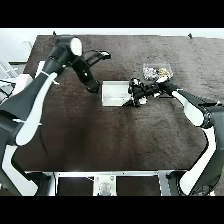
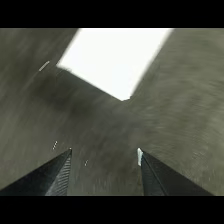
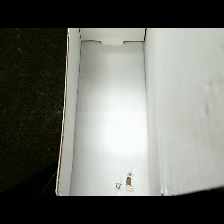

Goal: Fold the box and place the chain.

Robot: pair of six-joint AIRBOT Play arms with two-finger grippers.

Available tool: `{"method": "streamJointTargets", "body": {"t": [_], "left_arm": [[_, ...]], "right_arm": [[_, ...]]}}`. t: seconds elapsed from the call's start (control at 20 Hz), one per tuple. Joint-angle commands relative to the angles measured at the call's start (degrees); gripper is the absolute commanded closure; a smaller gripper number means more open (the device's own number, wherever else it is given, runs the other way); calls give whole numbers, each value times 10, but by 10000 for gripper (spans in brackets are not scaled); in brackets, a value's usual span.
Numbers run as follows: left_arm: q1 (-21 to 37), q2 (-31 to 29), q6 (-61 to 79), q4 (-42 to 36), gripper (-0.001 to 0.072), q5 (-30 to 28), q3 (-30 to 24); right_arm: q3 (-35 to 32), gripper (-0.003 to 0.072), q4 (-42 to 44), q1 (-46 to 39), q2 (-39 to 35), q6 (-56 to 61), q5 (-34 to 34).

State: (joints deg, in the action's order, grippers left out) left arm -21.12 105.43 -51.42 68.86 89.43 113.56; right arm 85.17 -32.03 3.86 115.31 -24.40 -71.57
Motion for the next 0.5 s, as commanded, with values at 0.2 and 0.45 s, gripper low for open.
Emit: {"method": "streamJointTargets", "body": {"t": [0.2, 0.45], "left_arm": [[87, -1, 358, -158, 200, -61, -121], [107, -1, 633, -343, -9, -257, -288]], "right_arm": [[0, 208, 0, 0, 0, 0, 0], [0, 208, 0, 0, 0, 0, 0]]}}
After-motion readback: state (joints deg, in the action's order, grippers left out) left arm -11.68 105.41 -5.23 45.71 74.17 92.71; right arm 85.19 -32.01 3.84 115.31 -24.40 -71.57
